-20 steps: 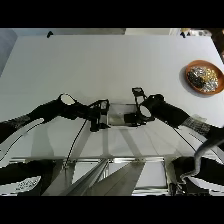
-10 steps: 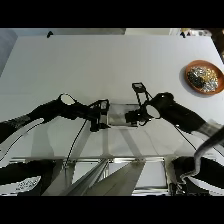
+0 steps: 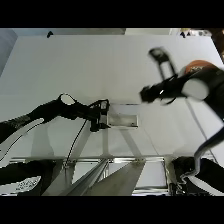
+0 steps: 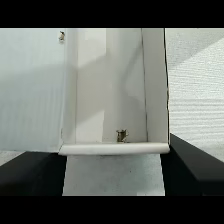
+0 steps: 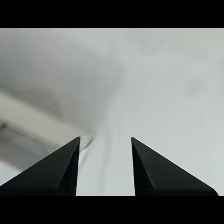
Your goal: Fold the box and place the chain.
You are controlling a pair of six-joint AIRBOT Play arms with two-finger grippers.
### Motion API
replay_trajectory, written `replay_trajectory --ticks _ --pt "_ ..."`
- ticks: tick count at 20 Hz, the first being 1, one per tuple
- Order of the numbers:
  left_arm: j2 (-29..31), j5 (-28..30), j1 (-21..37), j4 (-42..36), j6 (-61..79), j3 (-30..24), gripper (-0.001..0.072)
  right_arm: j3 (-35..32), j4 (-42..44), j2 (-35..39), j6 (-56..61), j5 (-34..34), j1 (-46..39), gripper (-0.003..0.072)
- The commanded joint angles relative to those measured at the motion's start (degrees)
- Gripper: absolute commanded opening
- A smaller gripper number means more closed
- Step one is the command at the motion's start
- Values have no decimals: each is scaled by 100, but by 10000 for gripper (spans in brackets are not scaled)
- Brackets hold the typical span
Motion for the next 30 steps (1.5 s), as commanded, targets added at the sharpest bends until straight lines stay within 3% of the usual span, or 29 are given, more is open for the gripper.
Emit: replay_trajectory --ticks 1,5,7,11,15,19,23,24,26,30 --pt "2 0 2 2 2 0 275 844 -133 -181 -809 144 -1309 311" --pt "2 0 4 0 0 0 275 1152 -48 -671 -1440 -98 -2846 310" --pt "2 2 2 0 0 0 275 1154 -46 -1001 -1519 -310 -3491 272" --pt "2 2 2 0 0 0 275 1156 26 -1836 -1517 -881 -4400 259" --pt "2 0 2 0 0 0 275 1252 122 -2629 -1519 -1156 -4642 245" --pt "2 2 4 0 0 0 275 1279 118 -3257 -1515 -1353 -4642 160" --pt "2 0 2 0 2 0 275 1294 101 -3523 -1467 -1893 -4734 161" --pt "2 2 2 0 0 0 275 1351 105 -3567 -1467 -1930 -4795 168" --pt "2 2 2 0 2 0 275 1497 129 -3696 -1471 -1799 -4905 284" --pt "2 2 4 0 0 0 275 1502 149 -3792 -1561 -1825 -4968 296"
